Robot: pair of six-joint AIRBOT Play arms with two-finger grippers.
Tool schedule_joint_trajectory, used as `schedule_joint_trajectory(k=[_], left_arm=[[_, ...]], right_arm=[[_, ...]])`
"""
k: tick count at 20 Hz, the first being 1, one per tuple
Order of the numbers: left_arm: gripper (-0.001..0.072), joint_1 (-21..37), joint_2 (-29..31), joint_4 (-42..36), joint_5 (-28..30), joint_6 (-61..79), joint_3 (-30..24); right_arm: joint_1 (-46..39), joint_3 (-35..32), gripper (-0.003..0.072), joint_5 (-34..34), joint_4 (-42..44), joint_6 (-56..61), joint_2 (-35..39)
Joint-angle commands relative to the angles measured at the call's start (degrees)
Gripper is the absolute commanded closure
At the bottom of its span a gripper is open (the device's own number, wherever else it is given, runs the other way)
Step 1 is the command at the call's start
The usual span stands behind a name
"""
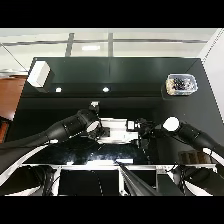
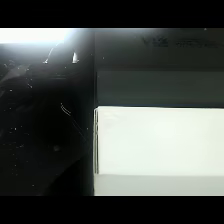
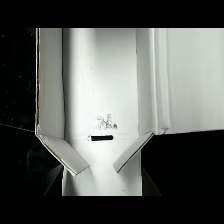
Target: Fold the box and place the chain.
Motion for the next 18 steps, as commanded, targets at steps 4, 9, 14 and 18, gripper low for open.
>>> schedule_joint_trajectory(k=[4,9,14,18], left_arm=[[0.0678,0.02,-0.04,-0.87,1.22,-0.04,-0.26],[0.0678,0.02,-0.04,-0.87,1.22,-0.04,-0.26],[0.0678,0.02,-0.07,-0.87,1.22,-0.04,-0.26],[0.0678,0.02,-0.07,-0.85,1.27,0.20,-0.26]], right_arm=[[0.57,0.04,0.0420,0.37,2.80,1.51,0.02],[0.98,0.04,0.0423,1.14,6.16,2.91,0.02],[4.66,0.04,0.0493,-2.05,7.45,3.93,-0.17],[5.79,0.04,0.0493,-5.31,8.26,4.39,-0.46]])
